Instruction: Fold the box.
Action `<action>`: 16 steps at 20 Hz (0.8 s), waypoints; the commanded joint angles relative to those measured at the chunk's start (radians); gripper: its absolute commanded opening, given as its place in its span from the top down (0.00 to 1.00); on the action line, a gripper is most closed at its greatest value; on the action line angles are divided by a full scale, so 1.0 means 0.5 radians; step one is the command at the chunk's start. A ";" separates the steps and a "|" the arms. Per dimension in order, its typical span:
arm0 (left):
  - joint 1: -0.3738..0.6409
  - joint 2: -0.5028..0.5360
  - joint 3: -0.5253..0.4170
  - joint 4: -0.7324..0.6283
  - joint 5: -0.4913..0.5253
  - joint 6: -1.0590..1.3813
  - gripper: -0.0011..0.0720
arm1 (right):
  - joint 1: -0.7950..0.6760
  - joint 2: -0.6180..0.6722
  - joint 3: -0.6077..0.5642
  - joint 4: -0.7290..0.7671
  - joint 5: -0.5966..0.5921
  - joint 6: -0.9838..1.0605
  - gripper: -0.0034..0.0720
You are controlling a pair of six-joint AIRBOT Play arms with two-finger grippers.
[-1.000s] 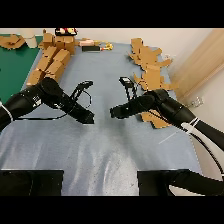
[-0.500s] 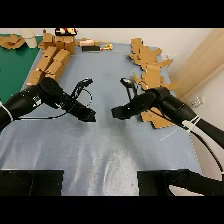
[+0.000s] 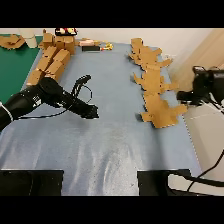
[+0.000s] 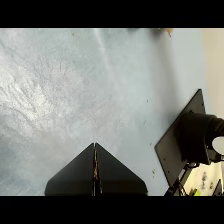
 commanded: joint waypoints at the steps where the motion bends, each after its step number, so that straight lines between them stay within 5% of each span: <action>1: 0.001 0.002 0.002 -0.043 0.052 -0.002 0.97 | -0.594 -0.233 0.056 0.631 0.098 -0.574 0.41; 6: 0.001 0.002 0.002 -0.052 0.059 -0.004 0.97 | -0.757 -0.496 0.233 0.843 0.177 -0.893 0.41; 7: 0.001 0.002 0.002 -0.052 0.059 -0.008 0.84 | -0.755 -0.539 0.262 0.882 0.162 -0.946 0.41; 8: 0.001 0.002 0.002 -0.055 0.059 -0.010 0.45 | -0.755 -0.583 0.279 0.980 0.143 -1.028 0.41; 9: 0.001 0.002 0.002 -0.072 0.059 -0.011 0.37 | -0.755 -0.616 0.288 1.052 0.141 -1.094 0.41; 14: 0.001 0.002 0.002 -0.156 0.055 -0.011 0.37 | -0.732 -0.745 0.322 1.194 0.095 -1.209 0.41; 16: 0.001 0.002 0.002 -0.186 0.050 -0.011 0.37 | -0.720 -0.786 0.323 1.248 0.017 -1.211 0.55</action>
